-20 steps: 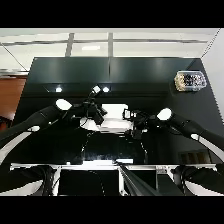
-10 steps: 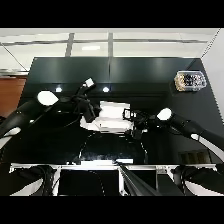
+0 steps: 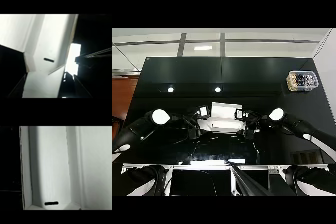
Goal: Fold the box and place the chain.
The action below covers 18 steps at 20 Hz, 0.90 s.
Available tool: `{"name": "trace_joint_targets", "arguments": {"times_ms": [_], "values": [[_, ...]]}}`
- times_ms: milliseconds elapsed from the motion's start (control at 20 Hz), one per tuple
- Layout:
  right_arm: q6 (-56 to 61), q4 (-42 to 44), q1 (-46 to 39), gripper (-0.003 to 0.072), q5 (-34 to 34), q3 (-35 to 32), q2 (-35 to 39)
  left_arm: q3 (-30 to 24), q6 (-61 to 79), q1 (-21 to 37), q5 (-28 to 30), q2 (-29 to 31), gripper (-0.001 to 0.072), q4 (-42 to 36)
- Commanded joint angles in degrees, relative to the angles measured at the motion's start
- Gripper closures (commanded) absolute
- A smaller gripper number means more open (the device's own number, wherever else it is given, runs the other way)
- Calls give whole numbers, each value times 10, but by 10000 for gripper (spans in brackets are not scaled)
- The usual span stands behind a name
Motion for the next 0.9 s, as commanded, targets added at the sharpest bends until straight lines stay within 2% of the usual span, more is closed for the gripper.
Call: {"name": "trace_joint_targets", "arguments": {"times_ms": [0, 250, 300, 350, 400, 500, 700, 850], "values": [[0, 0, 0, 211, 0, 0, 0, -4, 24, -11, 82, -32, 13, 13], [0, 0, 0, 211, 0, 0, 0, 13, 50, -34, 82, -55, 24, 13], [0, 0, 0, 211, 0, 0, 0, 16, 50, -43, 81, -55, 61, 13], [0, 0, 0, 211, 0, 0, 0, 19, 49, -52, 75, -54, 189, 13], [0, 0, 0, 210, 0, 0, 0, 22, 49, -60, 69, -55, 259, 13], [0, 0, 0, 210, 0, 0, 0, 23, 35, -63, 69, -55, 585, 12], [0, 0, 0, 211, 0, 0, 0, 23, 18, -62, 66, -55, 587, 3], [0, 0, 0, 211, 0, 0, 0, 23, 10, -62, 66, -57, 587, -43]]}}
